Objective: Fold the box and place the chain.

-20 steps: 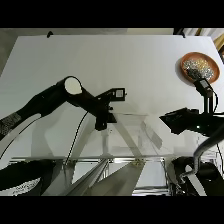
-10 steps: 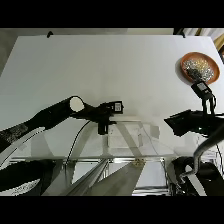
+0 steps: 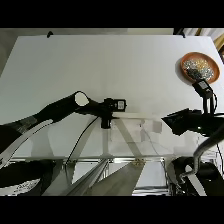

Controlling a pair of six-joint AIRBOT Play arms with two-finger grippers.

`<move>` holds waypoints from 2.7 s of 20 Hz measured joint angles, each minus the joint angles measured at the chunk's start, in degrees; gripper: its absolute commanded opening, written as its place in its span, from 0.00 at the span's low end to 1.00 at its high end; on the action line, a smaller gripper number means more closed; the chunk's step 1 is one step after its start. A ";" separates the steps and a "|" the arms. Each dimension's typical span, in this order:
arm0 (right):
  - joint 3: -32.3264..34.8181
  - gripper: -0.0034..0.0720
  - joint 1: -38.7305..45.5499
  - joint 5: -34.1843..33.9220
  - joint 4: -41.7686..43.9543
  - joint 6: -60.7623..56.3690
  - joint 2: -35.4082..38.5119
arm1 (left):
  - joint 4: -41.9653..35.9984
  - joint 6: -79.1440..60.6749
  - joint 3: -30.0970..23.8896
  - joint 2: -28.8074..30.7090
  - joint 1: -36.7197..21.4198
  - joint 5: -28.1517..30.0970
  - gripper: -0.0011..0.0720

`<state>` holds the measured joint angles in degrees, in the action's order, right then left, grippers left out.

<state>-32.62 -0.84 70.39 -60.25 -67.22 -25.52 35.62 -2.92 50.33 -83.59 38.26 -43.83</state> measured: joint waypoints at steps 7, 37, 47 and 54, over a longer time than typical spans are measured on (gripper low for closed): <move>0.00 0.50 0.00 -0.28 0.76 0.15 0.00 | -2.05 0.33 2.40 -4.26 -1.40 -2.93 0.02; 0.00 0.50 0.00 -0.96 0.70 0.17 0.00 | 0.68 5.92 2.64 -6.71 -1.51 -5.07 0.02; 0.00 0.50 0.00 -0.96 0.70 0.17 0.00 | 1.99 6.03 2.67 -6.58 -1.51 -4.50 0.03; 0.00 0.50 0.00 -0.96 0.70 0.17 0.00 | 2.60 6.01 2.69 -6.58 -1.51 -4.57 0.02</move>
<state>-32.62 -0.84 69.43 -59.55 -67.05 -25.52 38.22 3.09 53.01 -90.17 36.75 -48.40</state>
